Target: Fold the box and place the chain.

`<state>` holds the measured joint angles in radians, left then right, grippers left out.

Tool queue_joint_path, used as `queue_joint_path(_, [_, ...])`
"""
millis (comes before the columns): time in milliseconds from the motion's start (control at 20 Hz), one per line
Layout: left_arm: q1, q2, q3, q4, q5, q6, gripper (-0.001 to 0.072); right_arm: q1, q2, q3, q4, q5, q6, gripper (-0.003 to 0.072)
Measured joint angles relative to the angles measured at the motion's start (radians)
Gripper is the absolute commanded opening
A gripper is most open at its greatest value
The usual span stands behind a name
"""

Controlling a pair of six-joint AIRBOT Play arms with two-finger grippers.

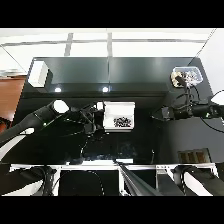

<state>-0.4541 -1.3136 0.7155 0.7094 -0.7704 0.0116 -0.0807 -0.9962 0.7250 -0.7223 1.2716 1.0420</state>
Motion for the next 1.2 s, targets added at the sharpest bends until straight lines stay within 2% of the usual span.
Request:
queue_joint_path(350, [0.003, -0.04, 0.023, -0.03, -0.058, 0.105, 0.071, 0.034, 0.0, 0.0, 0.006, -0.043, 0.002, 0.0293])
queue_joint_path(1200, [-0.032, -0.089, 0.047, -0.042, 0.004, 0.156, 0.071, 0.039, 0.0, 0.0, 0.008, -0.084, 0.001, 0.0293])
